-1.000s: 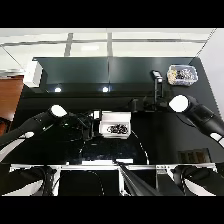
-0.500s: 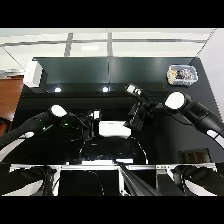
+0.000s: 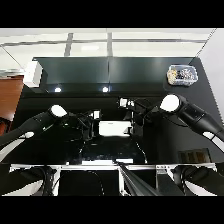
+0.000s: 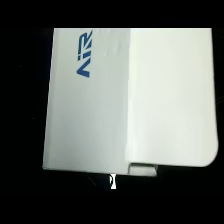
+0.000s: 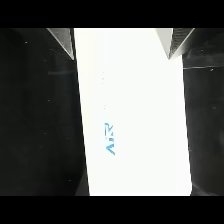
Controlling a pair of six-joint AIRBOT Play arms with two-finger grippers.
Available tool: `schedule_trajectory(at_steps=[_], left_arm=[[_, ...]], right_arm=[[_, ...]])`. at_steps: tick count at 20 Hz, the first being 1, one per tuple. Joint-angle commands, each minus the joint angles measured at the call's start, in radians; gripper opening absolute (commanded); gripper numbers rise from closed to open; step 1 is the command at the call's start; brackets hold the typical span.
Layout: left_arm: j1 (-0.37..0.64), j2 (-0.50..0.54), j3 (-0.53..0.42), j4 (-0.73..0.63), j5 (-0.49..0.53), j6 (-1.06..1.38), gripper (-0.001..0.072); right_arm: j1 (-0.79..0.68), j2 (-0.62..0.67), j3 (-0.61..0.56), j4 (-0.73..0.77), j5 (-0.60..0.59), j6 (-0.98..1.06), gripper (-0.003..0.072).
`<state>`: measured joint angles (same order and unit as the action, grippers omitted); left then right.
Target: Fold the box and place the chain.
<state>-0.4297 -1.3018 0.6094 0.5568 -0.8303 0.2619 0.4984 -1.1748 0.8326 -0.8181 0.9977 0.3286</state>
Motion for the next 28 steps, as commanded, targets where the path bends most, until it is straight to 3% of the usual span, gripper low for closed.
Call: schedule_trajectory(at_steps=[1,2,5,6,28], left_arm=[[-0.001,0.000,0.000,0.000,0.000,0.000,0.0385],[-0.001,0.000,0.000,0.000,0.000,0.000,0.0385],[-0.001,0.000,0.000,0.000,0.000,0.000,0.0385],[-0.001,0.000,0.000,0.000,0.000,0.000,0.0386],[-0.001,0.000,0.000,0.001,-0.001,0.000,0.0386]], right_arm=[[0.003,-0.009,0.001,-0.001,-0.024,-0.022,0.0587],[0.003,-0.009,0.001,-0.001,-0.019,-0.022,0.0474],[0.003,-0.009,0.001,-0.002,-0.006,-0.018,0.0354],[0.003,-0.009,0.001,-0.002,-0.007,-0.010,0.0234],[0.003,-0.013,-0.021,-0.002,0.024,0.019,0.0229]])
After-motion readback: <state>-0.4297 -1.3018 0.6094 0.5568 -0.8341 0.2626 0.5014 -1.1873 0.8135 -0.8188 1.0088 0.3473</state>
